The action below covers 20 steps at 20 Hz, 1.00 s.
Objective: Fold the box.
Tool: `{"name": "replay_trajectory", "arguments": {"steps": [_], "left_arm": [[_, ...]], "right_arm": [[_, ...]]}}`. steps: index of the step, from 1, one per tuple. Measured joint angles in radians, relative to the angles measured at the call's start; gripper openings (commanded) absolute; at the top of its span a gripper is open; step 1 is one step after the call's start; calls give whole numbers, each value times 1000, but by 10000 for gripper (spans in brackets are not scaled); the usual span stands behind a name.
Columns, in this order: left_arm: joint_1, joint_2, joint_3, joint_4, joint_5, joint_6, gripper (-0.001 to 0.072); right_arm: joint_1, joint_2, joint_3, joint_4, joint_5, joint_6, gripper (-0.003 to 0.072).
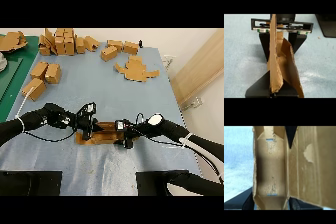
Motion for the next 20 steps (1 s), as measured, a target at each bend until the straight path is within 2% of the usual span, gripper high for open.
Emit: {"name": "replay_trajectory", "arguments": {"steps": [11,12,13,18,19,20], "left_arm": [[0,0,0,0,37,-19,24],[0,0,0,0,39,-21,218],[-1,0,0,2,51,-23,343],[1,15,1,-3,79,-103,368],[1,28,1,0,91,-118,469],[1,45,1,11,110,-140,491]], "right_arm": [[0,0,0,0,0,0,506],[0,0,0,0,0,0,507],[0,0,0,0,0,0,507],[0,0,0,0,0,0,506],[0,0,0,0,0,0,507],[0,0,0,0,0,0,507]]}}
